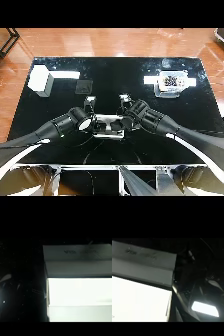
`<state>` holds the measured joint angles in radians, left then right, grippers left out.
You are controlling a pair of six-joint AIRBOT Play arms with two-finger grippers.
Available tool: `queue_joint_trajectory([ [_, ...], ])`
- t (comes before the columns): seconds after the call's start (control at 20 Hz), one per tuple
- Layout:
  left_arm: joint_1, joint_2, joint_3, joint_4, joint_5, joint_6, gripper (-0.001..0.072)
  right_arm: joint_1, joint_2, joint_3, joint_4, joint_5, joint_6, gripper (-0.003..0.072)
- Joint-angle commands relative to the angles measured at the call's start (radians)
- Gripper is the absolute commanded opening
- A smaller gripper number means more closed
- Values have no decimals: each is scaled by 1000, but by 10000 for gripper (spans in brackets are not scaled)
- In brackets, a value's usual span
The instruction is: Fold the box and place the chain.
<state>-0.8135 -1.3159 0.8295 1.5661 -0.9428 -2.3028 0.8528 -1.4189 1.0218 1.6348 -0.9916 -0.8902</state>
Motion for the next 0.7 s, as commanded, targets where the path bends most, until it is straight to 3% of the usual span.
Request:
queue_joint_trajectory([
  [0.0,-1,1,1,4,0,-1,23,28,-8,2,-82,0,64,342],
  [0.6,-1,1,1,4,0,-1,23,34,-82,38,-100,-31,94,292],
  [0.65,-1,1,1,4,0,0,24,34,-82,38,-94,-34,93,151],
])
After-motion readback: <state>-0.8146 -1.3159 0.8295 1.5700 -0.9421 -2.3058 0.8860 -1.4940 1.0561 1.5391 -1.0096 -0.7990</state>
